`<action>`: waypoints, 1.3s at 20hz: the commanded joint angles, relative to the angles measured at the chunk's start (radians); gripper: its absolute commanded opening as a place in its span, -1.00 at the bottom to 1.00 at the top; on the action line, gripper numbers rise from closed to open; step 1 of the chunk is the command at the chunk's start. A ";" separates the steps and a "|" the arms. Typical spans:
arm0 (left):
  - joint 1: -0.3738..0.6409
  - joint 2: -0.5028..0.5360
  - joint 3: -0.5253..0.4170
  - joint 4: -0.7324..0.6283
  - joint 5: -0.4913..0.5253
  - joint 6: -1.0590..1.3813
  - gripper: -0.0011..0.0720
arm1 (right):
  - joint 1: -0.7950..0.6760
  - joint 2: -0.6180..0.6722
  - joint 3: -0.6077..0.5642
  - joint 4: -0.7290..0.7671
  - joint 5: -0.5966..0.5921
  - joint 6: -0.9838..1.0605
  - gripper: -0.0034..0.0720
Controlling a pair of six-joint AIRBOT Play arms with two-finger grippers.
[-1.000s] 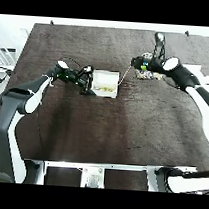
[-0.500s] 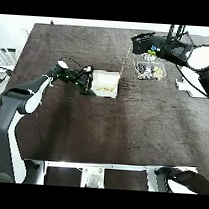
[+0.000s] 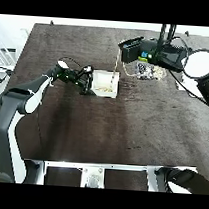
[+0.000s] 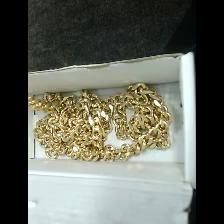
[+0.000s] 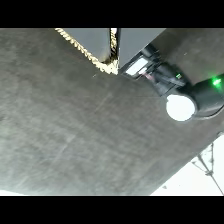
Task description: Fold the box and place the chain.
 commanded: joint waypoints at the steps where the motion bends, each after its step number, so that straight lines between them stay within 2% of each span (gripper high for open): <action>1: 0.001 0.000 0.001 0.000 0.000 0.000 0.34 | 0.034 -0.005 -0.015 -0.006 -0.010 0.039 -0.89; 10: 0.001 0.000 0.001 0.000 0.000 0.000 0.34 | 0.069 -0.092 -0.072 -0.002 -0.103 0.083 -0.89; 19: 0.001 0.000 0.001 0.000 -0.001 0.000 0.34 | 0.071 -0.292 -0.076 0.039 -0.121 0.114 -0.89; 25: 0.001 0.000 0.001 0.000 0.000 0.000 0.34 | 0.063 -0.443 -0.140 0.039 -0.189 0.126 -0.88; 26: 0.001 0.000 0.001 0.000 0.000 0.000 0.34 | 0.059 -0.441 -0.139 0.039 -0.187 0.126 -0.70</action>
